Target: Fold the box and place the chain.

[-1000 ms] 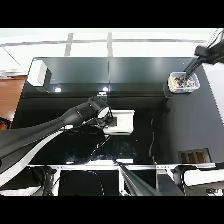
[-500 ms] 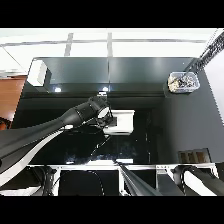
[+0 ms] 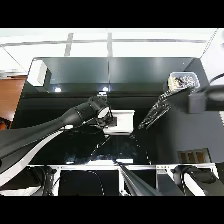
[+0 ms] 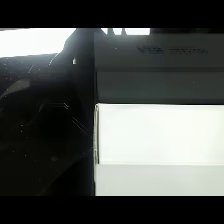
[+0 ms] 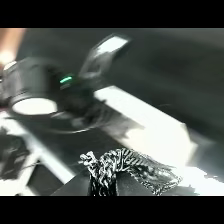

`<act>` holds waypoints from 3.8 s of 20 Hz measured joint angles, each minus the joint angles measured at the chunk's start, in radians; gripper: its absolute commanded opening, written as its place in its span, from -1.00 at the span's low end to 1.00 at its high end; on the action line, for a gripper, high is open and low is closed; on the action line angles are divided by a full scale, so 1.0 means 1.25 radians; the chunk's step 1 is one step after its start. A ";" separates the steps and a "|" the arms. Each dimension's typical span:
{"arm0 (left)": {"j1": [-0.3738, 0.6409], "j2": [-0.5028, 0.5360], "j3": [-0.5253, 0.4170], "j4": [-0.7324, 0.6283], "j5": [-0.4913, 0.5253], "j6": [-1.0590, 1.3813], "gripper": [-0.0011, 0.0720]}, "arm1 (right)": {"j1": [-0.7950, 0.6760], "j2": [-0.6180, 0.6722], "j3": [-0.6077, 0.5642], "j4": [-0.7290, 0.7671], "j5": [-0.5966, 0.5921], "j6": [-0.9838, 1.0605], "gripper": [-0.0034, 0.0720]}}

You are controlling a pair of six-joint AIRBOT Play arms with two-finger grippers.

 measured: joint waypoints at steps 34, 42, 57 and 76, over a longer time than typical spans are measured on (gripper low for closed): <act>0.000 0.000 0.000 0.000 0.000 0.000 -0.91 | 0.316 -0.241 -0.196 -0.030 -0.438 0.072 -0.88; 0.000 0.000 0.000 0.000 0.000 0.000 -0.90 | 0.305 -0.244 -0.141 -0.096 -0.371 0.045 -0.88; 0.000 0.000 0.000 0.000 0.000 0.000 -0.90 | 0.302 -0.248 -0.159 -0.154 -0.322 0.042 -0.39; -0.005 0.023 0.057 0.031 -0.070 -0.002 0.53 | 0.151 -0.248 -0.160 -0.456 -0.171 0.098 -0.39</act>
